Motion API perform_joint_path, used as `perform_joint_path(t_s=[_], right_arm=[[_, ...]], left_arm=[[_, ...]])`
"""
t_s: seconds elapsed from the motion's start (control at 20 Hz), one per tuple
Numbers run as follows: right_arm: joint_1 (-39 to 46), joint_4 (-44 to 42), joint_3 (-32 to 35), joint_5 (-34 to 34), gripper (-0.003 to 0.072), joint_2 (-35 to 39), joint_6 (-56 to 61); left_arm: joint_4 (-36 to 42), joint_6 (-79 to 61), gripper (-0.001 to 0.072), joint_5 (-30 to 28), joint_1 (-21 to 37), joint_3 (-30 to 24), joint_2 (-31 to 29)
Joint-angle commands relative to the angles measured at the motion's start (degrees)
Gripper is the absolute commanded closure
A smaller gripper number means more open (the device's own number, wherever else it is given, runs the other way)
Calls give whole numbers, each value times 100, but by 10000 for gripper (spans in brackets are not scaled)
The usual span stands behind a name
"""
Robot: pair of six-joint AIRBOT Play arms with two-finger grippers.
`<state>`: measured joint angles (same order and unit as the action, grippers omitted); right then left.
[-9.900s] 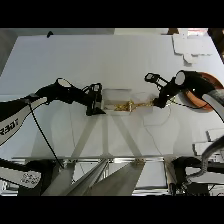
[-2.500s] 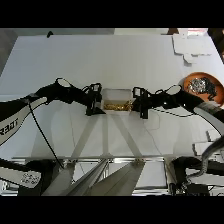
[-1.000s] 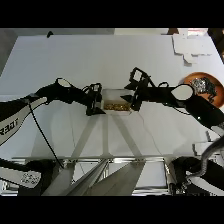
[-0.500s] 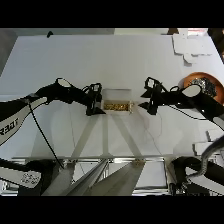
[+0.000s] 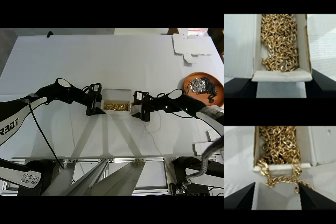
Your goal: Fold the box and place the chain.
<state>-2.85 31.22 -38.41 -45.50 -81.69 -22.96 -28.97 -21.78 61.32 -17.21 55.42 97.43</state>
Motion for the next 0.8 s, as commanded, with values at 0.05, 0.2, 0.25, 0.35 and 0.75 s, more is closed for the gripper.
perform_joint_path(t_s=[0.05, 0.2, 0.25, 0.35, 0.75], right_arm=[[-52, -221, 2, 122, 195, -155, -306], [-66, -223, 2, 138, 336, -256, -306], [-76, -214, 2, 151, 417, -289, -306], [-120, -166, 2, 177, 674, -321, -302], [-136, 535, 2, 452, 675, 125, 914]], left_arm=[[0, -2, 502, -2, -2, 0, -2], [0, -2, 502, -2, -2, 0, -2], [-2, -2, 502, -2, -2, 0, -2], [-2, 0, 502, -2, -2, 0, -2], [-2, 0, 502, -2, -2, 0, -2]])
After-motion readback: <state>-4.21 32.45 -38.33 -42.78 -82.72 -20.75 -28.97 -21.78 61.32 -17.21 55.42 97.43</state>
